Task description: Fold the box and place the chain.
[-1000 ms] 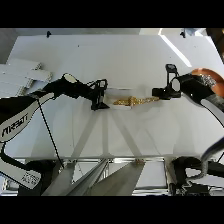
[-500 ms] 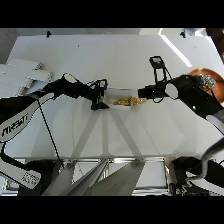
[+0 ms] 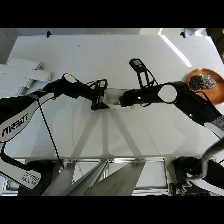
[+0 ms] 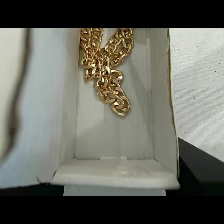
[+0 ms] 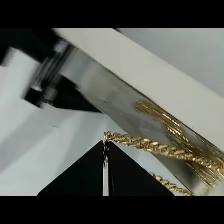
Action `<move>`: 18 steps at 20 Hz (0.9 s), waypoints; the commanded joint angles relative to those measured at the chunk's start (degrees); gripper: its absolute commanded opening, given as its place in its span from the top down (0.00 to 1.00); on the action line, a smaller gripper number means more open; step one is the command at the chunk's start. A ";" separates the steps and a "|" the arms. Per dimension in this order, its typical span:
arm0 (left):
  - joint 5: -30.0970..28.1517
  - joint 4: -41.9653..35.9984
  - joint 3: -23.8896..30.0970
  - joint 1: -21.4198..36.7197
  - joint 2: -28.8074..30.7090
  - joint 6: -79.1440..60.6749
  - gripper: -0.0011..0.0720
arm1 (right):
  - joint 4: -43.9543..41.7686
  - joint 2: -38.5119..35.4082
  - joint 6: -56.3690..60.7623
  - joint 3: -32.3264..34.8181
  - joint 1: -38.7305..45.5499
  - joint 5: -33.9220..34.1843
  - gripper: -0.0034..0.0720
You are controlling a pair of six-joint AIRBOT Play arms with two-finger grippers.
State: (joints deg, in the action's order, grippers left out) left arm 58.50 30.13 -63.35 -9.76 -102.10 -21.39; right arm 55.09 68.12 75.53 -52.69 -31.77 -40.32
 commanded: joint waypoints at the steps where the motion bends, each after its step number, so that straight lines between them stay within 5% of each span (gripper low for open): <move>1: 0.00 0.00 0.00 0.02 0.04 -0.02 0.51 | -19.61 0.48 -19.06 -0.07 -0.35 3.87 0.94; 9: 0.00 0.00 0.00 0.02 0.04 -0.02 0.51 | -19.41 5.99 -22.03 -0.07 -0.24 15.89 0.94; 17: 0.00 0.00 0.00 0.04 0.04 -0.02 0.51 | 2.12 8.72 -15.15 -0.04 -0.24 8.81 0.94; 18: 0.00 0.00 0.00 0.02 0.04 -0.02 0.51 | 2.25 8.81 -15.17 -0.04 -0.24 7.93 0.86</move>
State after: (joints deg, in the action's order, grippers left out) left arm 58.50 30.13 -63.35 -9.76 -102.10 -21.39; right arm 51.35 76.14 58.28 -52.71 -31.99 -29.34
